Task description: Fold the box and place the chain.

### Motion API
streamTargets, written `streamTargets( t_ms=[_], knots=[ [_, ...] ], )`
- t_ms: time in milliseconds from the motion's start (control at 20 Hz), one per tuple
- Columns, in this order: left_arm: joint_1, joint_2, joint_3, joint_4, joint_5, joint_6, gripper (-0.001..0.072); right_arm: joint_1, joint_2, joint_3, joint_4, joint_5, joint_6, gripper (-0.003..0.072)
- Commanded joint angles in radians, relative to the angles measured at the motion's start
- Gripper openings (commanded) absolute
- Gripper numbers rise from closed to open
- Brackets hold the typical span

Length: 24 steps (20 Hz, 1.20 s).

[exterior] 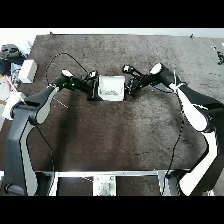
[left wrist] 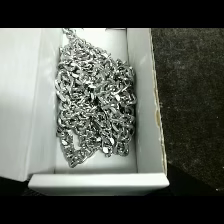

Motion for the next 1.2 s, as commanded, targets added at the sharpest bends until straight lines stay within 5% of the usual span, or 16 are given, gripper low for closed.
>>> streamTargets(
  t_ms=[0,50,100,250,700,750,800,900,950,1150],
  knots=[
    [0.001,-0.001,0.0,0.0,0.0,0.0,0.0486,0.0,0.037,0.001,-0.01,0.057,0.0,0.0009],
    [0.001,-0.001,0.0,0.0,0.0,0.0,0.0487,0.0,0.04,0.001,-0.011,0.036,0.005,0.0116],
    [0.001,-0.001,0.0,0.0,0.0,0.0,0.0487,0.0,0.035,0.0,-0.024,-0.006,0.028,0.0343],
    [0.001,-0.001,0.0,0.0,0.0,0.0,0.0486,0.0,0.018,0.0,-0.055,-0.082,0.013,0.0338],
    [0.001,-0.001,0.0,0.0,0.0,0.0,0.0487,0.004,-0.039,0.0,0.018,-0.063,-0.157,0.0336],
    [0.001,-0.001,0.0,0.0,0.0,0.0,0.0487,0.004,-0.045,0.0,0.026,-0.064,-0.165,0.0317],
    [0.001,-0.001,0.0,0.0,0.0,0.0,0.0487,0.005,-0.05,0.0,0.025,-0.066,-0.165,0.0213],
    [0.001,-0.001,0.0,0.0,0.0,0.0,0.0487,0.005,-0.055,0.0,0.024,-0.066,-0.164,0.0205],
    [0.001,-0.001,0.0,0.0,0.0,0.0,0.0487,0.005,-0.054,0.001,0.019,-0.067,-0.158,0.005],
    [0.001,-0.001,0.0,0.0,0.0,0.0,0.0487,-0.004,-0.001,0.0,0.011,0.005,-0.103,0.0009]
  ],
)
